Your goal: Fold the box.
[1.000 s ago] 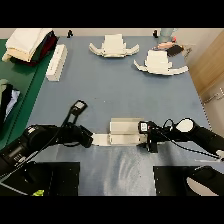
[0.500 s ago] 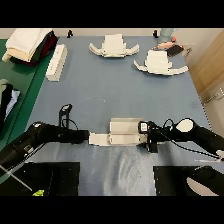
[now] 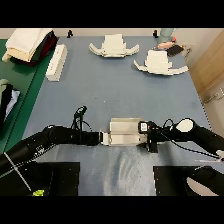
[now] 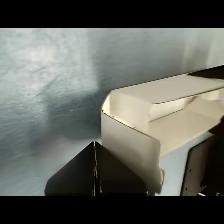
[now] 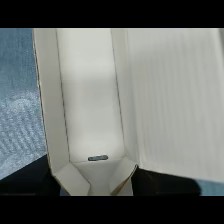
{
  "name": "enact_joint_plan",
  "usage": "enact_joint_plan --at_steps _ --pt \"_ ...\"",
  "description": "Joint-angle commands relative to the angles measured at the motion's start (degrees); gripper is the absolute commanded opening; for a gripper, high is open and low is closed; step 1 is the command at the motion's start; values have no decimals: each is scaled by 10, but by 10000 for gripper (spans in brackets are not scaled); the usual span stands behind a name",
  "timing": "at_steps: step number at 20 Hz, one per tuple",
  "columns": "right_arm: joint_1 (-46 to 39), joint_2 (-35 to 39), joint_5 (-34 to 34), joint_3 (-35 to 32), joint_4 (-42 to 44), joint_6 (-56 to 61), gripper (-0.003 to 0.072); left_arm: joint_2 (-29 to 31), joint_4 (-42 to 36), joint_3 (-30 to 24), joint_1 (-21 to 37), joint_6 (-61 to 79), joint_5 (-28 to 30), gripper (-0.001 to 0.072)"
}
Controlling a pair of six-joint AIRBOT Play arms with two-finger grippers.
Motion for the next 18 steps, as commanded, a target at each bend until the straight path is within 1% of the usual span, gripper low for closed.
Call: enact_joint_plan --at_steps 1,3,4,5,6,9,12,13,14,18 --pt "0 0 0 0 0 0 507 17 2 15 -12 1 22 16" --pt "0 0 0 0 0 0 507 15 1 17 -12 1 21 19" --pt "0 0 0 0 0 0 507 14 0 17 -12 1 18 70" --pt "0 0 0 0 0 0 507 14 0 17 -12 0 18 284" --pt "0 0 0 0 0 0 507 14 -2 17 -12 -4 19 317" --pt "0 0 0 0 0 0 507 14 -5 17 -12 -6 19 318" --pt "0 0 0 0 0 0 507 14 -26 17 -17 6 20 322" --pt "0 0 0 0 0 0 507 14 -35 17 -21 20 21 456" --pt "0 0 0 0 0 0 507 13 -43 17 -25 25 21 606" --pt "0 0 0 0 0 0 507 12 -50 17 -29 30 30 606"
